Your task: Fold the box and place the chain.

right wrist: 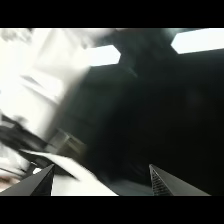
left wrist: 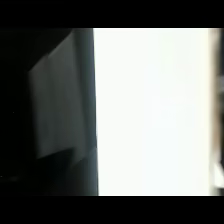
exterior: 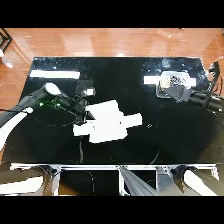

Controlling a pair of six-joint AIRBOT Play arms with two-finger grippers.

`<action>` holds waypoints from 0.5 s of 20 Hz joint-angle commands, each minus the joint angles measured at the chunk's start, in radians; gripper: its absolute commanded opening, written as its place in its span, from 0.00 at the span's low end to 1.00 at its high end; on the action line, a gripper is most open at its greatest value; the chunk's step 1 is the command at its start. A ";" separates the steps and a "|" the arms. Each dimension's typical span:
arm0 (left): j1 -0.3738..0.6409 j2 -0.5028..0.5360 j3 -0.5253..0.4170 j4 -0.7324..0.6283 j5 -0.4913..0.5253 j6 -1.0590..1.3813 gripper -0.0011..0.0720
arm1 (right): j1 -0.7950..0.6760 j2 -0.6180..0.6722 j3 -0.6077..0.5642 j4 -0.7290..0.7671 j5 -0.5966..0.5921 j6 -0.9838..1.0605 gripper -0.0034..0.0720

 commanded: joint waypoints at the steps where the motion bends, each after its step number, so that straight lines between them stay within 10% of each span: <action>1: -0.080 0.040 0.004 0.141 0.101 0.010 0.04 | 0.077 0.017 0.009 -0.225 -0.136 -0.004 0.98; 10: -0.100 0.060 0.004 0.174 0.101 0.022 0.04 | 0.496 0.039 0.127 -0.825 -0.282 -0.027 0.97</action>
